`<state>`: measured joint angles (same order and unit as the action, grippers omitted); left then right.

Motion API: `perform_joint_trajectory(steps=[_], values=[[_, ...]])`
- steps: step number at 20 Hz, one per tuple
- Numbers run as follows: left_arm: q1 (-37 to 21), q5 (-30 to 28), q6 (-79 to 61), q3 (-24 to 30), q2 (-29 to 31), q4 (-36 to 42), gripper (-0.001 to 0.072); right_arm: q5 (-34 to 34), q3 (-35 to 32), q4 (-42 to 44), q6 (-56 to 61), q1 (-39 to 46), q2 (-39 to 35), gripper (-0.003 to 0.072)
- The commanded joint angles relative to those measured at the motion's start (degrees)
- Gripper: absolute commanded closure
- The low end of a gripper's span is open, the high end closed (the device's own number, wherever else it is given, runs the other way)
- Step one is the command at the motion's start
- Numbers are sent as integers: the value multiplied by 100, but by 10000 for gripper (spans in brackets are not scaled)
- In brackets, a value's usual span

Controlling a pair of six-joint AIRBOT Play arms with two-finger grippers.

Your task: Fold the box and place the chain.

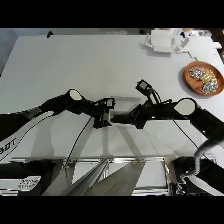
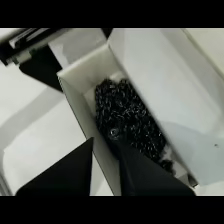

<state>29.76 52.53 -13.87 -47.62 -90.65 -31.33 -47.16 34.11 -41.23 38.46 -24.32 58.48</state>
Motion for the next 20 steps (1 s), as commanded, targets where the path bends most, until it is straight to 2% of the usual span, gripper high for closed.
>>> perform_joint_trajectory(steps=[1,4,5,6,8,10,12,15,20], values=[[-2,-2,0,-2,2,2,538,-212,35,-223,227,-26,164,480],[-2,-2,0,-2,2,0,538,-890,625,-439,459,-24,184,518],[-2,-2,-2,-2,2,0,538,-1248,1010,-721,533,7,212,617],[-2,0,-2,-2,2,0,538,-1650,1443,-977,555,87,271,671],[-2,-2,0,-2,2,0,538,-2083,2203,-1368,793,341,457,671],[-2,0,-2,-2,2,0,538,-1921,2588,-1648,826,603,584,671],[-2,-2,-2,-2,2,0,538,-1276,2610,-1851,850,835,673,672],[-2,-2,-2,-2,2,0,538,-546,2610,-2006,1624,1060,1073,672],[-2,-2,0,-2,2,0,538,-835,2610,-2020,1611,938,2232,672]])
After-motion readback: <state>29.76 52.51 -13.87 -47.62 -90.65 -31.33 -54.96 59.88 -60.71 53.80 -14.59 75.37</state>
